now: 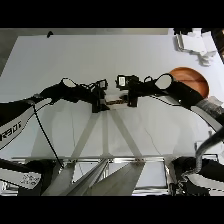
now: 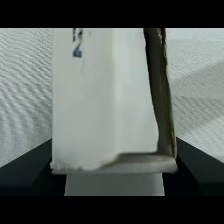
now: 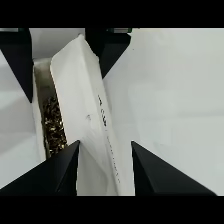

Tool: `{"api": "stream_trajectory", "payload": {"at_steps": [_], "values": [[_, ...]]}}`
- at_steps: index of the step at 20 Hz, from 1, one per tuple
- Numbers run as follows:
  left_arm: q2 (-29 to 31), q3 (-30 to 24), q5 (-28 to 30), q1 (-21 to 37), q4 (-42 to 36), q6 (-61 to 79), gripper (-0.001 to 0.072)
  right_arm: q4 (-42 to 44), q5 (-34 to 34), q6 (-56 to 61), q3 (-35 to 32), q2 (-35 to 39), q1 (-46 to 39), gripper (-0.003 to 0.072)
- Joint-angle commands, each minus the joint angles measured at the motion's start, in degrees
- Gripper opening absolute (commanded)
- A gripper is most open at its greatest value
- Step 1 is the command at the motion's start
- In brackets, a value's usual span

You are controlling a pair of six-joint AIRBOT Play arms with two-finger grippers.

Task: Fold the box and place the chain.

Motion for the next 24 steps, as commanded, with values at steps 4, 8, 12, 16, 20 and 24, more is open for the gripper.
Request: {"api": "stream_trajectory", "payload": {"at_steps": [4,8,12,16,20,24], "values": [[0.0,0.0,0.0,0.0,0.0,0.1,0.0321,-0.2,0.6,-0.1,-0.3,-1.6,0.1,0.0295],[0.0,0.0,0.0,0.0,0.0,0.1,0.0321,-0.2,0.6,-0.1,-0.9,-3.7,0.1,0.0281],[0.0,0.0,0.0,0.0,0.0,0.1,0.0321,0.0,2.8,-0.1,-0.9,-3.6,0.1,0.0336],[0.0,0.0,0.0,0.0,0.0,0.1,0.0321,0.0,9.6,-0.1,-0.9,-3.5,0.1,0.0358],[0.0,0.0,0.0,0.0,0.0,0.1,0.0321,0.0,11.2,-0.2,-0.9,-3.2,0.1,0.0361],[0.0,0.0,0.0,0.0,0.0,0.1,0.0321,2.2,11.3,0.1,-0.8,-0.7,-1.6,0.0358]]}}
